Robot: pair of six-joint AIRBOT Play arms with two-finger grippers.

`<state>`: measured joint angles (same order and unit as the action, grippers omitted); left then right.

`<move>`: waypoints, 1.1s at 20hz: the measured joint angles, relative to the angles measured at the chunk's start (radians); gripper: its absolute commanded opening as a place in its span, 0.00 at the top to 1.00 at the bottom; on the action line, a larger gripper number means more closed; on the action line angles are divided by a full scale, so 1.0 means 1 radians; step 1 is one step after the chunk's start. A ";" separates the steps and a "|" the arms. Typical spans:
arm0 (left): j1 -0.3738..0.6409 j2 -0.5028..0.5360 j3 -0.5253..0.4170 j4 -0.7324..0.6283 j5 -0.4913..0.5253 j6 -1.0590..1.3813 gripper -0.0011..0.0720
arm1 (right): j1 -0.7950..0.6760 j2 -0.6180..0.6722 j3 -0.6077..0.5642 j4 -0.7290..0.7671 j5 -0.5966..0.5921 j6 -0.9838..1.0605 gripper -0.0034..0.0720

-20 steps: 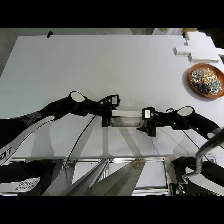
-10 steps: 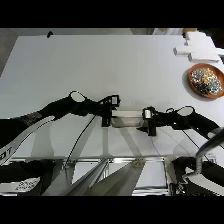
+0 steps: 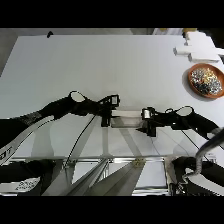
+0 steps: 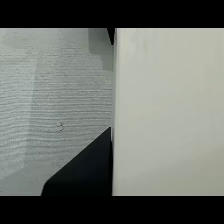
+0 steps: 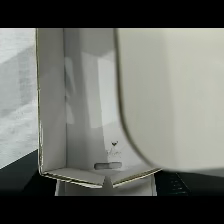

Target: Fold the box and place the chain.

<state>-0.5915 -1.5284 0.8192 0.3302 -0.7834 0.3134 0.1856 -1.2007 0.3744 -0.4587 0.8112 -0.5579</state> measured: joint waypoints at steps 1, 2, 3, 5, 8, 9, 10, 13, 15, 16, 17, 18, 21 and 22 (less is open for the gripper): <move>0.000 0.000 0.000 0.000 0.000 0.000 0.97 | 0.000 0.000 0.000 0.001 0.005 0.000 0.06; 0.000 0.000 0.000 0.000 0.000 0.000 0.97 | 0.000 0.000 0.001 0.003 0.010 0.000 0.06; 0.000 0.000 0.000 0.000 0.000 0.000 0.97 | 0.000 0.000 0.003 0.004 0.011 0.000 0.06; 0.000 0.000 0.000 0.000 0.000 0.000 0.97 | 0.000 0.000 0.006 0.007 0.015 0.000 0.06; 0.000 0.000 0.000 0.000 0.000 0.000 0.97 | 0.000 0.000 0.008 0.009 0.019 0.002 0.12; 0.000 0.000 0.000 0.000 0.000 0.000 0.97 | 0.000 0.000 0.009 0.010 0.019 0.003 0.21; 0.000 0.000 0.000 0.000 -0.001 0.000 0.97 | 0.000 0.000 0.010 0.010 0.019 0.003 0.29; 0.000 0.000 0.000 0.000 -0.002 0.001 0.97 | 0.000 0.000 0.010 0.011 0.020 0.003 0.45; 0.000 0.000 0.000 0.000 -0.001 0.001 0.97 | 0.000 -0.001 0.010 0.011 0.021 0.003 0.45; 0.000 0.000 0.000 0.000 -0.001 0.000 0.97 | 0.000 -0.002 0.010 0.011 0.021 0.003 0.46; 0.000 0.000 0.000 0.000 0.000 0.001 0.97 | 0.000 -0.003 0.010 0.011 0.021 0.003 0.46; 0.000 0.000 0.000 0.000 0.000 0.000 0.97 | 0.000 -0.005 0.010 0.011 0.021 0.003 0.51; 0.000 0.000 0.000 0.000 0.001 0.000 0.97 | 0.000 -0.009 0.010 0.005 0.020 0.003 0.51; 0.000 0.000 0.000 0.000 0.001 0.000 0.97 | 0.000 -0.010 0.010 0.002 0.020 0.003 0.51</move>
